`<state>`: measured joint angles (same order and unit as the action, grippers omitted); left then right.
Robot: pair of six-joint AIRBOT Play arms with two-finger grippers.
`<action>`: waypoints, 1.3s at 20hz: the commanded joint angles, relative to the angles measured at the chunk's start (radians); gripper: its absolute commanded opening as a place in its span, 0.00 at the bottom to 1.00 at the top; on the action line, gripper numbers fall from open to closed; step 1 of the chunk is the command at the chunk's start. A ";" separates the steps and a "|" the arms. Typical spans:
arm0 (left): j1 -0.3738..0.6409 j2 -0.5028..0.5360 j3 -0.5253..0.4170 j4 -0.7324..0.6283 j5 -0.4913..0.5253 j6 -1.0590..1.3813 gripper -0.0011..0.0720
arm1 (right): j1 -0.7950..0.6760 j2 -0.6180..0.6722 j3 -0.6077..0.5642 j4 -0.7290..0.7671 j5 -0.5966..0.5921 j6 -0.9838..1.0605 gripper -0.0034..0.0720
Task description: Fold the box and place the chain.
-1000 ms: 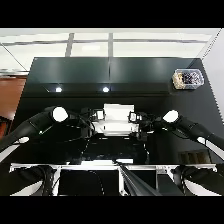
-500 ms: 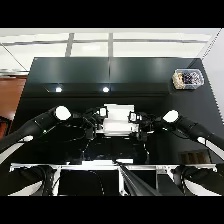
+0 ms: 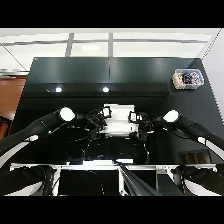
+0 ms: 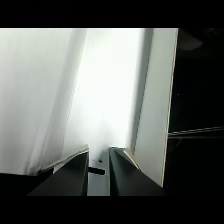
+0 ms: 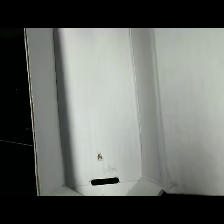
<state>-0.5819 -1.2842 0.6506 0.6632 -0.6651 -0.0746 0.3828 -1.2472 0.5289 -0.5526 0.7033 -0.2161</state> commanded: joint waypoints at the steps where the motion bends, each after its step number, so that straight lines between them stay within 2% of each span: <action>1: -0.006 -0.014 0.000 -0.022 0.005 0.001 0.23 | 0.000 0.000 0.000 0.001 0.000 0.001 0.13; 3: -0.009 -0.014 0.000 -0.022 0.005 0.001 0.20 | 0.000 0.000 0.000 0.001 0.000 0.001 0.13; 4: -0.010 -0.014 0.000 -0.022 0.005 0.001 0.24 | 0.000 0.000 0.000 0.001 0.000 0.001 0.13; 5: -0.010 -0.014 0.000 -0.022 0.006 0.001 0.40 | 0.000 0.000 0.000 0.001 0.000 0.001 0.13; 6: -0.010 -0.014 0.000 -0.021 0.006 0.001 0.50 | 0.000 0.000 0.000 0.001 0.000 0.001 0.13; 7: -0.010 -0.014 0.000 -0.021 0.006 0.001 0.50 | 0.000 0.000 0.000 0.001 0.000 0.001 0.13; 8: -0.010 -0.014 0.000 -0.021 0.005 0.001 0.44 | 0.000 0.000 0.000 0.001 0.000 0.001 0.13; 9: -0.010 -0.014 0.000 -0.021 0.002 0.001 0.28 | 0.000 0.000 0.000 0.001 0.000 0.001 0.13; 10: -0.010 -0.014 0.000 -0.021 0.001 0.001 0.36 | 0.000 0.000 0.000 0.001 0.000 0.001 0.13; 11: -0.012 -0.014 0.000 -0.021 0.002 0.001 0.53 | 0.000 0.000 0.000 0.001 0.000 0.001 0.13; 12: -0.012 -0.014 0.001 -0.021 0.002 0.001 0.59 | 0.000 0.000 0.000 0.001 0.000 0.001 0.13; 13: -0.012 -0.013 0.001 -0.021 0.002 0.001 0.59 | 0.000 0.000 0.000 0.001 0.000 0.001 0.13; 14: -0.012 -0.013 0.001 -0.021 0.002 -0.003 0.55 | 0.000 0.000 0.000 0.001 0.000 0.001 0.13; 16: -0.008 -0.004 0.001 -0.016 -0.008 -0.017 0.35 | 0.000 0.000 0.000 0.001 0.000 0.001 0.13; 17: 0.000 0.008 0.001 -0.012 -0.023 -0.021 0.06 | 0.000 0.000 0.000 0.001 0.000 0.001 0.13; 22: 0.139 0.165 0.001 0.083 -0.109 -0.215 0.05 | 0.000 0.000 0.000 0.001 0.000 0.001 0.13; 26: 0.320 0.297 0.000 0.222 -0.140 -0.671 0.05 | 0.000 0.000 0.000 0.001 0.000 0.001 0.13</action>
<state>-0.3717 -1.0695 0.6506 0.7765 -0.7731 -0.4244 0.3828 -1.2476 0.5289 -0.5507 0.7017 -0.2138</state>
